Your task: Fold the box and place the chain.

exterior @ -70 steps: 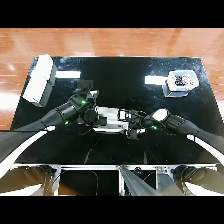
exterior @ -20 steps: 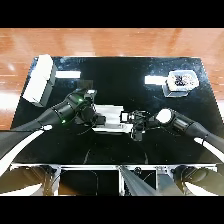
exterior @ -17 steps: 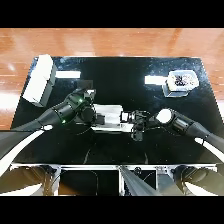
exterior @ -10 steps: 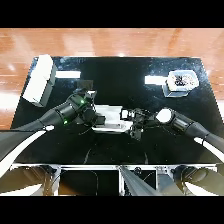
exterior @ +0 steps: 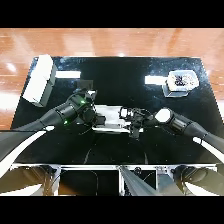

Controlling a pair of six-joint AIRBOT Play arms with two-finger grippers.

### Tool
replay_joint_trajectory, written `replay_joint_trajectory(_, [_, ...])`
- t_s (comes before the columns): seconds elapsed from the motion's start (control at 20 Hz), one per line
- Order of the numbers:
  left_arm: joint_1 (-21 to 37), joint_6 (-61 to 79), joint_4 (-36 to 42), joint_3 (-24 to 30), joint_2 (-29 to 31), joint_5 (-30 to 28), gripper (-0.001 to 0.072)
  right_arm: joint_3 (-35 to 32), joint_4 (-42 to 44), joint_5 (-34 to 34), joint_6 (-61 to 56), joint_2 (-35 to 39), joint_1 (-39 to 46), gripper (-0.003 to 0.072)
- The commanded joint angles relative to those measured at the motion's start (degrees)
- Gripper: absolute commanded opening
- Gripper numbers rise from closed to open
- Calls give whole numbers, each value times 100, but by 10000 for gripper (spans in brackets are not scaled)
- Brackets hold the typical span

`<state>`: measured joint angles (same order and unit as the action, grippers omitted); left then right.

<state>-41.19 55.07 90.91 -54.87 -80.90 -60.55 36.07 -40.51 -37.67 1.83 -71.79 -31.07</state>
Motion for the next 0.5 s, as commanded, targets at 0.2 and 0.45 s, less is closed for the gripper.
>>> replay_joint_trajectory(0.2, [0, -2, -2, 2, -4, 20, 18, 9, 452, 133, 162, -81, -227, 74])
replay_joint_trajectory(0.45, [0, -4, 2, 2, -4, 20, 19, 9, 774, 186, 168, -210, -227, 74])
